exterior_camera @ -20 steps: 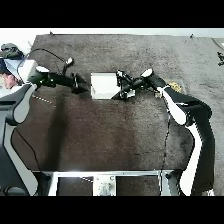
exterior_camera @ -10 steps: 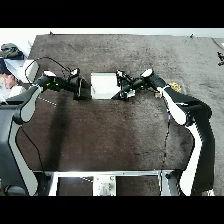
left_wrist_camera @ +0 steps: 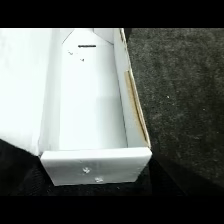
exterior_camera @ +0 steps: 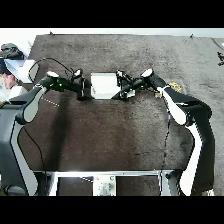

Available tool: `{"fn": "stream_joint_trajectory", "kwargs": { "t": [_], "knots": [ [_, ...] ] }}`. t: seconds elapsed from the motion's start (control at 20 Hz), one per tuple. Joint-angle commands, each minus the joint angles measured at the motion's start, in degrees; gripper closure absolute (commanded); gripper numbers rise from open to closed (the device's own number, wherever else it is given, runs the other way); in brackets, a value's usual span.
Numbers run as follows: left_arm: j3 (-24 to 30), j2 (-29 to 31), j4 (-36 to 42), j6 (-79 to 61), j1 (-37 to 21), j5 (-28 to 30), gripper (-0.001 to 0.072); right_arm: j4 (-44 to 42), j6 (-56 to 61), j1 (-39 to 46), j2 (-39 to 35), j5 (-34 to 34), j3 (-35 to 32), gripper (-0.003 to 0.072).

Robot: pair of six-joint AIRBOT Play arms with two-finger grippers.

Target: Fold the box and place the chain.

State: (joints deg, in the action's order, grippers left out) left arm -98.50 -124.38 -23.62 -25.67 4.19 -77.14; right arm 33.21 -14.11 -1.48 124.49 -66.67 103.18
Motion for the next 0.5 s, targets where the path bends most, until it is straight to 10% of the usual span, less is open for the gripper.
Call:
{"fn": "stream_joint_trajectory", "kwargs": {
  "t": [0.0,0.45],
  "knots": [
    [-0.07,-0.42,0.09,0.13,0.96,2.23,-0.0011,-0.02,0.0,-0.02,0.0,0.0,0.02,0.035],
    [-0.07,-0.66,-0.35,0.15,1.99,4.2,-0.0011,-0.02,0.0,0.0,0.0,0.0,0.02,0.035]
  ]
}}
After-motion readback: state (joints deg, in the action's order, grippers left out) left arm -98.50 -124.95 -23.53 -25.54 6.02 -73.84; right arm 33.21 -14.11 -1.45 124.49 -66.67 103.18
